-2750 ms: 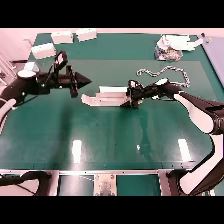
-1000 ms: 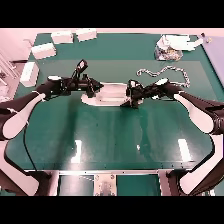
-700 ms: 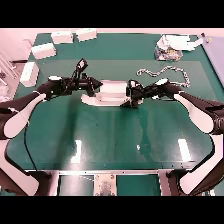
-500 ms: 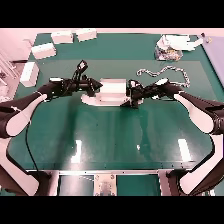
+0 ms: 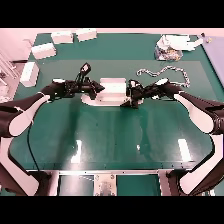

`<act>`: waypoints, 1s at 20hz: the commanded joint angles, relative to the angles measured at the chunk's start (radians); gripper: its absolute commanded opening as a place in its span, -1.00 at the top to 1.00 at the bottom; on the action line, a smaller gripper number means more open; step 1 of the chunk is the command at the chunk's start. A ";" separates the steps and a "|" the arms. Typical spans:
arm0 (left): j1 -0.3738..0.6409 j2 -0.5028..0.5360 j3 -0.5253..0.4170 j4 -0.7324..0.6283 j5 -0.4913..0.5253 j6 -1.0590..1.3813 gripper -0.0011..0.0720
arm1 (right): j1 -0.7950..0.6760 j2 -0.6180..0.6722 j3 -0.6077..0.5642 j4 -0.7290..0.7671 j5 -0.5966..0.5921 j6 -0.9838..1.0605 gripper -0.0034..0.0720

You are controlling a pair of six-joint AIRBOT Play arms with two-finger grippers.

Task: Fold the box and place the chain.

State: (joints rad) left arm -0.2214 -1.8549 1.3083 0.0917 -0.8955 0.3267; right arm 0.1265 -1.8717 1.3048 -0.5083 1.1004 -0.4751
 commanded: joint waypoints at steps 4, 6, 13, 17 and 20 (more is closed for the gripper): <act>-0.021 -0.001 -0.001 0.051 0.050 -0.017 0.92 | 0.000 0.000 0.000 0.000 0.000 0.000 -0.65; -0.021 -0.001 -0.001 0.076 0.047 -0.037 0.92 | 0.000 0.000 0.000 0.000 0.000 0.000 -0.66; -0.015 0.031 0.026 0.063 0.040 -0.012 0.92 | 0.000 0.000 0.000 0.000 0.000 0.000 -0.65; 0.014 0.117 0.048 0.116 0.015 -0.013 0.91 | 0.000 0.000 0.000 0.000 0.000 0.000 -0.65; 0.062 0.166 0.048 0.229 -0.105 -0.105 -0.19 | 0.000 0.000 0.000 0.000 0.000 0.000 -0.65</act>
State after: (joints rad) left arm -0.1940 -1.7336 1.3521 0.2295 -0.9104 0.2951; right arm 0.1265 -1.8717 1.3048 -0.5087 1.1015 -0.4778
